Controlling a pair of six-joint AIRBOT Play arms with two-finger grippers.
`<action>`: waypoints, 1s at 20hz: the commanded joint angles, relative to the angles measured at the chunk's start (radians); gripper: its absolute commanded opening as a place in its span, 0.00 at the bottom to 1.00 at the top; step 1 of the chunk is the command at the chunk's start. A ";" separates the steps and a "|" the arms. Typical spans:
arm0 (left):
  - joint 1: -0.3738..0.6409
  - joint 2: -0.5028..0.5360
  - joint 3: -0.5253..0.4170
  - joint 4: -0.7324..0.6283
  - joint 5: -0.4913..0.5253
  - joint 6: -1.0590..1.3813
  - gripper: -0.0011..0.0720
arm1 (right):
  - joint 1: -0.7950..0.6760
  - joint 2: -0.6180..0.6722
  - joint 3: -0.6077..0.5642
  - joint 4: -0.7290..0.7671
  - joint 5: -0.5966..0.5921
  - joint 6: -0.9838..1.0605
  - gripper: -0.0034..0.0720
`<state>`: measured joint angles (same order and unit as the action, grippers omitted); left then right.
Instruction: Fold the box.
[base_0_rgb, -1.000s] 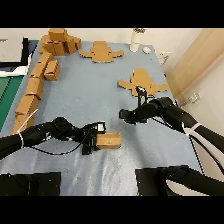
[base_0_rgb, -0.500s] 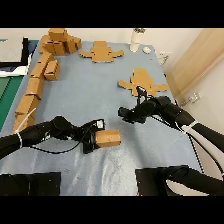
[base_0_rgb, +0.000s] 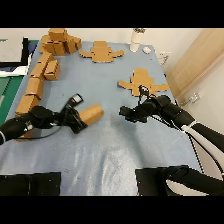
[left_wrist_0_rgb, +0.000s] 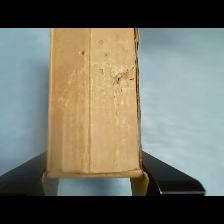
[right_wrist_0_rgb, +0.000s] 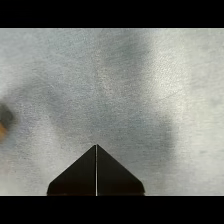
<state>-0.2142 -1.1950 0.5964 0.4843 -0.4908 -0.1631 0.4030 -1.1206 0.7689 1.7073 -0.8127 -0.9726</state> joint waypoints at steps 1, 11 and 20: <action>0.206 0.006 0.001 0.044 0.083 -0.123 0.63 | 0.000 -0.001 0.001 -0.010 0.000 0.006 0.05; 0.438 -0.019 0.045 0.043 0.330 -0.303 0.63 | 0.000 0.000 0.001 0.003 0.001 0.005 0.05; 0.438 -0.253 0.311 0.039 0.254 -0.418 0.63 | 0.000 0.000 0.001 0.021 0.000 0.003 0.05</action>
